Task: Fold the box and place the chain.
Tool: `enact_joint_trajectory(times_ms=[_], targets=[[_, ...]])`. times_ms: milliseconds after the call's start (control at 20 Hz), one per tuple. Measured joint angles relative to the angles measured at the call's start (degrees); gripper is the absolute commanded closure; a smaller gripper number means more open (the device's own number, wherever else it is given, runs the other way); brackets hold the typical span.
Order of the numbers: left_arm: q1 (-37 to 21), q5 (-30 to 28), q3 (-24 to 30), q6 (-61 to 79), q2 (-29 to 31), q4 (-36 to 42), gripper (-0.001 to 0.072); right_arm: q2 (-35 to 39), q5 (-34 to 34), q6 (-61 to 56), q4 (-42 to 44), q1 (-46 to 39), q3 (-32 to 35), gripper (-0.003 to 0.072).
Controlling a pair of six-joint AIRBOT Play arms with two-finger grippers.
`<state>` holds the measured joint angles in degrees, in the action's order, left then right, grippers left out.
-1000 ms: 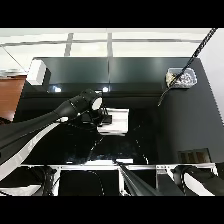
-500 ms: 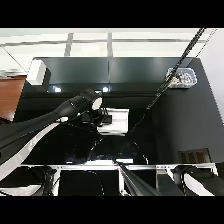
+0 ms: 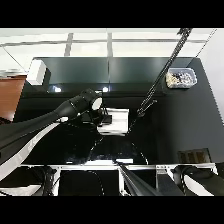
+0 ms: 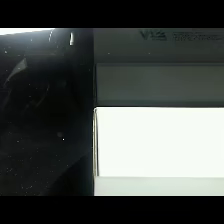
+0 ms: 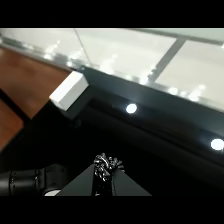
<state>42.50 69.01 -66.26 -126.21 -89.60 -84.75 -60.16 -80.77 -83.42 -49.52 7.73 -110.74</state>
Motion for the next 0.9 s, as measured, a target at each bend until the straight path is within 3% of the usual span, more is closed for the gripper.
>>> enact_joint_trajectory(times_ms=[300, 650, 900], targets=[[0.0, 0.0, 0.0, 0.0, 0.0, 0.0, 0.0682, -0.3, -2.5, -0.4, 0.4, 6.7, 6.2, 0.0671], [0.0, 0.0, 0.0, 0.0, 0.0, 0.0, 0.0682, -1.2, 7.4, 0.5, 6.6, 13.6, 18.4, 0.067], [0.0, 0.0, 0.0, 0.0, 0.0, 0.0, 0.0682, -1.8, 7.8, 1.2, 8.1, 14.5, 22.5, 0.067]])
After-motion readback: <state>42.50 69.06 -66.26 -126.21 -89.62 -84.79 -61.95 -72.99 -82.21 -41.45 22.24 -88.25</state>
